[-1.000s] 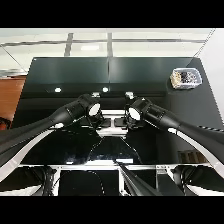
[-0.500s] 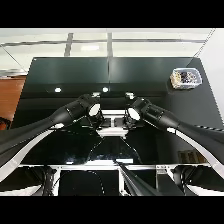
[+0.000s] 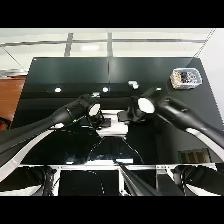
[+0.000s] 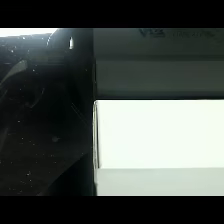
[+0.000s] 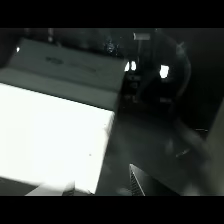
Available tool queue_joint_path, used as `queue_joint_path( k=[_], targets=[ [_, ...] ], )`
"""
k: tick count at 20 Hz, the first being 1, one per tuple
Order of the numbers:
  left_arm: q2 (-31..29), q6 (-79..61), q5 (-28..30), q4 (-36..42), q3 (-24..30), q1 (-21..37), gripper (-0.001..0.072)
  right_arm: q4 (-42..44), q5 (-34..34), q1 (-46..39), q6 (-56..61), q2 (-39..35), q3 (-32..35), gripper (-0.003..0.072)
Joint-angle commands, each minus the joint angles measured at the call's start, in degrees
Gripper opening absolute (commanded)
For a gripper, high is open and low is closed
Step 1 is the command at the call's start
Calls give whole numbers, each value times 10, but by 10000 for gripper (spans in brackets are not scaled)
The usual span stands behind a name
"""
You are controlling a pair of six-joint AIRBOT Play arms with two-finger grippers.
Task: Fold the box and place the chain.
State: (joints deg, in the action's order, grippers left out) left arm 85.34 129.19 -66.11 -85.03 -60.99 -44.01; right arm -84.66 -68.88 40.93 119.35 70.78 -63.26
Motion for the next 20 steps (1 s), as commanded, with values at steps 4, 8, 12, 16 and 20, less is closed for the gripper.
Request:
queue_joint_path(
  k=[4, 8, 12, 16, 20],
  targets=[
    [0, 0, -2, 0, 0, 1, 26, -388, -118, -36, -11, -125, 15, 375],
    [0, 0, -1, 0, 0, 1, 26, -333, 140, -244, -16, -114, 108, 492],
    [0, 0, -1, 0, 0, 2, 26, -69, 308, -442, -144, -11, 80, 688],
    [0, 0, -2, 0, 0, 3, 26, 37, 243, -517, -69, 161, -116, 668],
    [1, 0, 0, 0, 0, 3, 26, 59, 125, -532, 37, 304, -302, 587]
  ],
)
